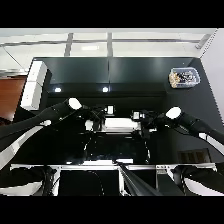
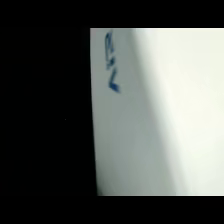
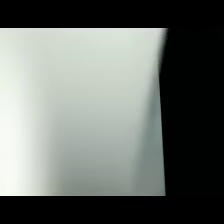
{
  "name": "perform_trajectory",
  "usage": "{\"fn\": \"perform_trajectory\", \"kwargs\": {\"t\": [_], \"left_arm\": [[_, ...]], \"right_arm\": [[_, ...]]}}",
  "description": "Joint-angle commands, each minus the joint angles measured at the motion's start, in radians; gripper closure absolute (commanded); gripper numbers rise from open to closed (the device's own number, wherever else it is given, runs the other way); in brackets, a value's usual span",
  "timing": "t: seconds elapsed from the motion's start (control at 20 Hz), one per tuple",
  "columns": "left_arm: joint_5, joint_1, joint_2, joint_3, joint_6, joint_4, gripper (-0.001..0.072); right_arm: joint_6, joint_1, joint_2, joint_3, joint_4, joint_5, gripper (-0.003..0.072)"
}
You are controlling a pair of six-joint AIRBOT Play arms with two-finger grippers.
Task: Fold the box and place the chain.
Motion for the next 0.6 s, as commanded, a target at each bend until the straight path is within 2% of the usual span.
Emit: {"fn": "perform_trajectory", "kwargs": {"t": [0.0, 0.05, 0.1, 0.2, 0.25, 0.4, 0.55], "left_arm": [[0.008, 0.002, 0.013, 0.002, -0.060, -0.004, 0.0401], [0.011, 0.003, 0.027, 0.002, -0.094, 0.010, 0.0349], [0.011, 0.007, 0.047, 0.002, -0.129, 0.035, 0.0230], [0.008, 0.024, 0.108, 0.002, -0.238, 0.091, 0.0050], [0.003, 0.036, 0.145, 0.002, -0.315, 0.131, 0.0010], [-0.080, 0.090, 0.272, 0.001, -0.575, 0.296, 0.0011], [-0.267, 0.156, 0.356, 0.000, -0.822, 0.378, 0.0047]], "right_arm": [[0.001, 0.000, -0.001, 0.000, 0.000, 0.002, 0.0433], [0.001, 0.000, -0.001, 0.000, 0.000, 0.002, 0.0434], [0.001, 0.000, 0.000, 0.000, 0.000, 0.002, 0.0434], [0.001, 0.000, -0.001, 0.000, 0.000, 0.002, 0.0434], [0.001, 0.000, -0.001, 0.000, 0.000, 0.002, 0.0435], [0.001, 0.000, -0.001, 0.000, 0.000, 0.002, 0.0435], [0.001, 0.000, -0.001, 0.000, 0.000, 0.002, 0.0434]]}}
